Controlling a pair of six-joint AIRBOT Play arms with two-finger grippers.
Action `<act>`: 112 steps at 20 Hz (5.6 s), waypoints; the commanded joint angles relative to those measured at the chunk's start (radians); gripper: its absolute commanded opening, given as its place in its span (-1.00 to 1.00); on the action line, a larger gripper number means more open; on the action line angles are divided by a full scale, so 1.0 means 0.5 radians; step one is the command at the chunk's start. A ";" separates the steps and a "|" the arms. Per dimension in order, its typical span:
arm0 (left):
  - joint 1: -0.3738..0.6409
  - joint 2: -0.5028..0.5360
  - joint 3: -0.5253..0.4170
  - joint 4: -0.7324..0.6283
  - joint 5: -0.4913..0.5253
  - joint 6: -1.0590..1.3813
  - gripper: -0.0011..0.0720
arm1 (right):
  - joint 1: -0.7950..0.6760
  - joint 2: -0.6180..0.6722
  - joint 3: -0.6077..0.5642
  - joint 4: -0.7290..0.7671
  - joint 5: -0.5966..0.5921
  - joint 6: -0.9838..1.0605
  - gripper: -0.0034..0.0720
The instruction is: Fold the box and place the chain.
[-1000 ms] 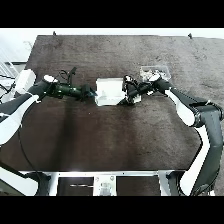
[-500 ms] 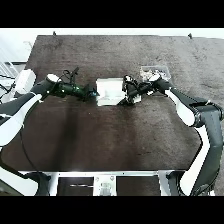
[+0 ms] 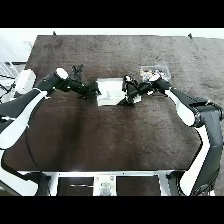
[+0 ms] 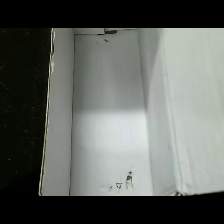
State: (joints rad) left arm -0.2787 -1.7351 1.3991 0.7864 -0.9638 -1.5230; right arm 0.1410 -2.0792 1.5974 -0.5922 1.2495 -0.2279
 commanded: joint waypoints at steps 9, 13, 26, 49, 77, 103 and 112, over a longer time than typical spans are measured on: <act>-0.142 -0.006 0.031 0.408 0.129 -0.425 0.07 | 0.002 -0.001 0.001 0.001 0.000 0.000 0.63; -0.204 -0.020 0.181 0.751 0.009 -0.642 0.07 | 0.002 -0.001 0.001 0.001 0.000 0.000 0.63; -0.362 -0.260 0.567 1.078 -0.340 -0.933 0.07 | 0.002 -0.001 0.001 0.001 0.000 0.000 0.63; -0.475 -0.561 0.993 1.547 -0.681 -1.038 -0.70 | 0.002 -0.001 0.001 0.001 0.000 0.000 0.63; -0.282 -0.082 1.070 1.294 -0.881 -0.459 0.59 | 0.002 -0.001 0.001 0.001 0.000 0.000 0.63; 0.294 0.179 -0.151 -0.238 -0.213 3.182 0.46 | 0.002 -0.001 0.001 0.001 0.000 0.000 0.63; 0.366 -0.479 0.449 -0.484 -0.552 3.407 0.61 | 0.002 -0.001 0.001 0.001 0.000 0.000 0.63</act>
State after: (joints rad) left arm -0.0998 -1.8793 1.5234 0.5636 -1.1793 0.1627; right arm 0.1417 -2.0800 1.5974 -0.5919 1.2495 -0.2283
